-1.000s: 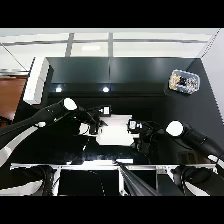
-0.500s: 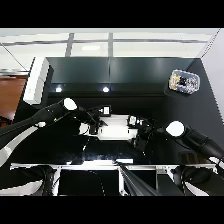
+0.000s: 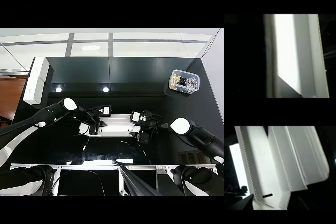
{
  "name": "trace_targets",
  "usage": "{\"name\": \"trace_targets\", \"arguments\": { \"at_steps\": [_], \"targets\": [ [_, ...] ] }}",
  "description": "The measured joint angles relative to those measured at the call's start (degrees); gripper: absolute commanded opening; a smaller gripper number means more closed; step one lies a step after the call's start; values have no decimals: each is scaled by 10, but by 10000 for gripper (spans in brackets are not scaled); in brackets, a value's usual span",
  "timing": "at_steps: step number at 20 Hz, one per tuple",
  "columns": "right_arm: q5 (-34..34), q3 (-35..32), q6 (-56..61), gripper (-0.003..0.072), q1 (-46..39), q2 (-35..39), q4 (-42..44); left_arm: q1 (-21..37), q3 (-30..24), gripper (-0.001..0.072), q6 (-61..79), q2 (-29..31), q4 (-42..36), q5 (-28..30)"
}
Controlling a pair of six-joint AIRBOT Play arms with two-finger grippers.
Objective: Fold the box and place the chain.
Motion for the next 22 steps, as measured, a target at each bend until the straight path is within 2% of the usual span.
{"name": "trace_targets", "arguments": {
  "at_steps": [7, 14, 22],
  "targets": [
    [26, 1, -134, 623, -2, -52, 103, 0, 0, 27, 1, 0, 1, -5],
    [23, 1, -184, 623, -2, -107, 95, 0, 0, 26, 1, 0, 0, -6],
    [15, 1, -193, 623, -2, -127, 97, 0, 0, 26, -14, 0, 0, -5]
  ]
}}
